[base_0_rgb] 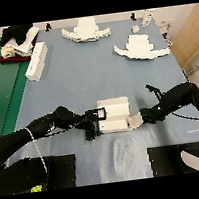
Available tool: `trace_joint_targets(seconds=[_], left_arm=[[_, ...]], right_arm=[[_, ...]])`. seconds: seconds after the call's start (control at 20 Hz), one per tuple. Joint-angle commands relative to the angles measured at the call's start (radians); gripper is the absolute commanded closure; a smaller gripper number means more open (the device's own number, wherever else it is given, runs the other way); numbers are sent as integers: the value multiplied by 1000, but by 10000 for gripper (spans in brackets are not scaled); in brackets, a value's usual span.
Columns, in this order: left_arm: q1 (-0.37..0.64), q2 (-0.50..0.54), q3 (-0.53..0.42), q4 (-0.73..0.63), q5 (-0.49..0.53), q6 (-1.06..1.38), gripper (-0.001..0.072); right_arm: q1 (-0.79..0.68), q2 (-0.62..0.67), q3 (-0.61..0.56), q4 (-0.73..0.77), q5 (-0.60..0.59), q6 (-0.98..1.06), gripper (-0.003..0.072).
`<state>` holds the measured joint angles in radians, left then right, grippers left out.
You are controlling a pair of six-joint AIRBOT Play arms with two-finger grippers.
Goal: Fold the box.
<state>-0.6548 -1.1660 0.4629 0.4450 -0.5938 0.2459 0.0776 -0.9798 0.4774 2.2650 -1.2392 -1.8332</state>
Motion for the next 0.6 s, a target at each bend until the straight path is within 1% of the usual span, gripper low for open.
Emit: trace_joint_targets(seconds=[0.0,0.05,0.1,0.15,0.25,0.35,0.55], left_arm=[[0,0,0,0,0,0,247],[0,0,0,0,0,0,247],[0,0,0,0,0,0,248],[0,0,0,0,0,0,247],[0,0,0,0,0,0,247],[0,0,0,0,0,0,248],[0,0,0,0,0,0,247]], right_arm=[[54,57,48,19,-13,20,685],[64,79,63,19,-12,24,611],[72,95,71,19,-6,27,467],[78,104,73,20,-2,29,381],[103,95,73,18,6,28,373],[154,73,73,18,52,29,242],[294,24,74,-42,164,113,247]])
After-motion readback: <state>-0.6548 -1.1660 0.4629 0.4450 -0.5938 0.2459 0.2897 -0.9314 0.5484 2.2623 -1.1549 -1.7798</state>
